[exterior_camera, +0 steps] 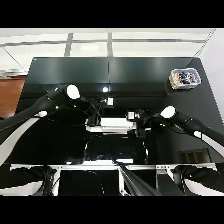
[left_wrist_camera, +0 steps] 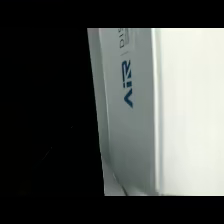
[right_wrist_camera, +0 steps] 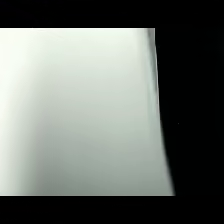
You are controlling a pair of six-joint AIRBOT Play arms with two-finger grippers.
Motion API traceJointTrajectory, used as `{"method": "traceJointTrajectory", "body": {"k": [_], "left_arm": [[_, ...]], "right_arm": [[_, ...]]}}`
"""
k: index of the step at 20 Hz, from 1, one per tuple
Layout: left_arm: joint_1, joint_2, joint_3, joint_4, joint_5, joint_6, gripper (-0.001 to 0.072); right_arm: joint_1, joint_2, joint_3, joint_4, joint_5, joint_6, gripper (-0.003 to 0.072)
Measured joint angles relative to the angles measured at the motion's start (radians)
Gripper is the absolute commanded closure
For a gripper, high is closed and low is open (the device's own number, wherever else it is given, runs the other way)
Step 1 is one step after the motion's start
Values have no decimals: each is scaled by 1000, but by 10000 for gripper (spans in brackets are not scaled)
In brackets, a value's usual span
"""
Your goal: Fold the box and place the chain.
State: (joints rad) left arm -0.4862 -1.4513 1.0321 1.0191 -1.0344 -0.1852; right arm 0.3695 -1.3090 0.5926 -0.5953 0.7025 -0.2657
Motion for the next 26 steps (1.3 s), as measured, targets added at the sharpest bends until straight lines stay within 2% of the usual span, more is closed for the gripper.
{"method": "traceJointTrajectory", "body": {"k": [1,2,3,4,5,9,12,16,18,20,23,26], "left_arm": [[10,17,9,49,-21,-66,18],[22,35,18,87,-52,-128,114],[37,53,27,122,-87,-197,282],[54,69,33,151,-131,-258,560],[72,85,38,167,-182,-324,684],[119,119,24,139,-385,-497,687],[102,145,-84,-47,-391,-552,686],[31,187,-268,-415,-190,-405,685],[16,208,-310,-577,-45,-315,684],[17,219,-325,-682,84,-253,683],[38,201,-321,-715,228,-202,684],[49,151,-280,-615,294,-241,684]], "right_arm": [[0,0,0,0,0,0,213],[0,0,0,-1,0,0,217],[0,0,0,-1,1,0,410],[0,0,0,-1,1,0,561],[0,0,0,-2,2,0,545],[0,0,0,-1,2,0,545],[0,0,0,-1,2,0,546],[0,0,0,0,3,0,546],[0,0,0,0,3,0,546],[0,0,0,0,3,0,546],[0,0,0,0,3,0,546],[0,0,0,0,3,0,546]]}}
